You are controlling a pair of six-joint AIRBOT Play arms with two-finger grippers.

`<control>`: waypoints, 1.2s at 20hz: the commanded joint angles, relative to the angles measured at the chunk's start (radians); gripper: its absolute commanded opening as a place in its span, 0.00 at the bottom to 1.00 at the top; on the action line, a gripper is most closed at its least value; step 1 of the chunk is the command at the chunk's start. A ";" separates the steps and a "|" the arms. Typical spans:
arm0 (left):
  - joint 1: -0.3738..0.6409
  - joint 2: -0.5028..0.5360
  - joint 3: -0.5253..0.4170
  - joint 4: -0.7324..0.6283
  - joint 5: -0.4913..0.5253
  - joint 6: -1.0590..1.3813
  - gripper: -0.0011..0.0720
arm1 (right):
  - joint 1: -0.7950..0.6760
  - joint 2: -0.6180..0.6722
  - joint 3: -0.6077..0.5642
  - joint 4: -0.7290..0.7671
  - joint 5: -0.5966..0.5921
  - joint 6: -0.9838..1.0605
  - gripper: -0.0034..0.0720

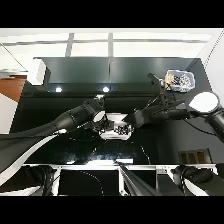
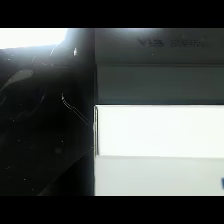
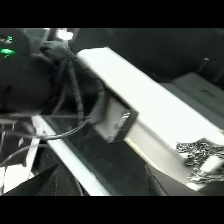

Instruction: Fold the box and place the chain.

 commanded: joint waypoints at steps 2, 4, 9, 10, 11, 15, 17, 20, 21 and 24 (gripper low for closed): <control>0.000 0.000 0.000 0.000 0.002 0.000 0.05 | -0.269 0.043 0.000 -0.043 0.064 -0.058 0.85; 0.000 0.000 0.000 0.000 0.002 0.000 0.05 | -0.410 0.045 -0.009 -0.206 -0.007 -0.047 0.85; 0.000 0.000 0.000 0.000 0.003 0.000 0.05 | -0.472 -0.091 -0.103 -0.461 -0.409 0.175 1.00; 0.000 0.000 0.000 0.000 0.003 0.000 0.05 | -0.472 -0.145 -0.100 -0.446 -0.481 0.189 0.99; 0.000 0.000 0.000 0.001 0.003 0.000 0.05 | -0.472 -0.204 -0.089 -0.434 -0.559 0.214 0.99; 0.000 0.000 0.000 0.000 0.006 0.000 0.05 | -0.472 -0.446 0.068 -0.363 -0.584 0.246 0.98; 0.000 0.000 0.000 0.000 0.006 0.000 0.05 | -0.461 -0.546 0.153 -0.325 -0.547 0.245 0.98; 0.000 0.000 0.000 0.000 0.006 0.000 0.05 | -0.423 -0.631 0.225 -0.325 -0.519 0.245 0.82; 0.000 0.000 0.000 0.000 0.006 0.000 0.05 | -0.409 -0.642 0.231 -0.326 -0.531 0.245 0.70; 0.000 0.000 0.000 0.000 0.004 0.000 0.05 | -0.394 -0.646 0.239 -0.327 -0.537 0.223 0.12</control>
